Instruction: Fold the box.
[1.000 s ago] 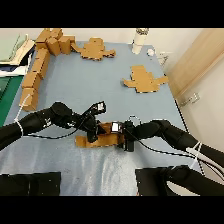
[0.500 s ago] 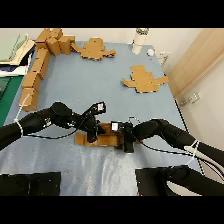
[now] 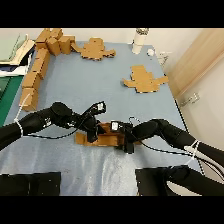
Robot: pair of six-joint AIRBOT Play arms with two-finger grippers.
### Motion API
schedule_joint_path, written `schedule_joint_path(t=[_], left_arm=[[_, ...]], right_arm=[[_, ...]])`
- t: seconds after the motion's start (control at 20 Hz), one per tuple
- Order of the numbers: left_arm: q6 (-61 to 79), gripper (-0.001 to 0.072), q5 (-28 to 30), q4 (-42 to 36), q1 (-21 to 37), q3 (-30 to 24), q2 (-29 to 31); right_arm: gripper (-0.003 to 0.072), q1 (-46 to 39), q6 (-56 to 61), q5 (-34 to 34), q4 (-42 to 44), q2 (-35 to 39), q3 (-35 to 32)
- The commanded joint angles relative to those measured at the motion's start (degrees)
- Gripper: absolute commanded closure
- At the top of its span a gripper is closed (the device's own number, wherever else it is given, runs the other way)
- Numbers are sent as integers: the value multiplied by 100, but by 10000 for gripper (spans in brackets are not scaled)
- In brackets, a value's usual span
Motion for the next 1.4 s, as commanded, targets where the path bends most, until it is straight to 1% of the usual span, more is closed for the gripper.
schedule_joint_path(t=[0.0,0.1,0.15,0.2,0.85,0.95,1.0,1.25,1.3,1.35], left_arm=[[-2,698,-4,0,-4,-2,0],[0,698,-4,0,-2,-2,0],[0,698,-4,2,-2,0,0],[0,698,-4,0,-2,-2,0],[0,698,-4,0,-2,-2,0],[0,698,-2,0,-2,-2,0],[-2,698,-4,0,-2,-2,0],[0,698,-4,0,-2,-2,0],[-2,698,-2,0,-2,-2,0],[0,698,4,0,-2,-2,0]], right_arm=[[-34,-4,4,315,-11,-11,2],[-29,-4,4,343,-13,-11,2],[46,-4,4,317,-11,-11,2],[90,-2,4,286,-11,-11,2],[92,-2,7,210,-129,-11,-4],[94,-2,7,210,-129,-11,-4],[107,-2,7,212,-129,-11,-4],[108,-2,9,210,-131,-11,-4],[116,-2,11,210,-131,-11,-2],[157,-2,11,203,-131,-11,-4]])
